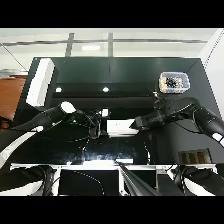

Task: Fold the box and place the chain.

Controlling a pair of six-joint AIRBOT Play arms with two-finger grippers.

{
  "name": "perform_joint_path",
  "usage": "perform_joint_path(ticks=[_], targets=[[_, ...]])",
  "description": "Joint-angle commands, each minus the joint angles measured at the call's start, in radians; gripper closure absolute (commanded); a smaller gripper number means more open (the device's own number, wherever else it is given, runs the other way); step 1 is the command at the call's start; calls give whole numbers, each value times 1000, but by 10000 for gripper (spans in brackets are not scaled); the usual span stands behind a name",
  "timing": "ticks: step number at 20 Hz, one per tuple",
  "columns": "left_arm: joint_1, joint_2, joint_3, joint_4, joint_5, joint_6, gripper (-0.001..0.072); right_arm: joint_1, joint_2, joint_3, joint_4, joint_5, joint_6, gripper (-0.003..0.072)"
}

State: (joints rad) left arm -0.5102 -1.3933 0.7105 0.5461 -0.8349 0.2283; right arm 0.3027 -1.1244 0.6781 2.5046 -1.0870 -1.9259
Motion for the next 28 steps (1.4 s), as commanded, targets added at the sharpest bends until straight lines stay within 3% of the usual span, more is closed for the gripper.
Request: perform_joint_path(ticks=[1,10,18,21,26,27,28], targets=[[-1,-1,0,2,0,0,229,41,-14,-14,27,94,53,661],[-1,-1,0,3,1,0,229,61,-111,-14,-11,97,53,661],[-1,-1,0,3,0,0,229,51,-111,-13,-10,93,48,661],[-1,-1,0,3,0,0,229,2,-76,9,-10,40,34,661],[3,0,0,18,1,0,228,-185,89,102,-41,-54,-50,661],[6,1,1,23,2,-1,195,-234,118,111,-51,-62,-50,661],[11,8,1,23,1,-16,69,-288,145,114,-56,-72,-50,660]])
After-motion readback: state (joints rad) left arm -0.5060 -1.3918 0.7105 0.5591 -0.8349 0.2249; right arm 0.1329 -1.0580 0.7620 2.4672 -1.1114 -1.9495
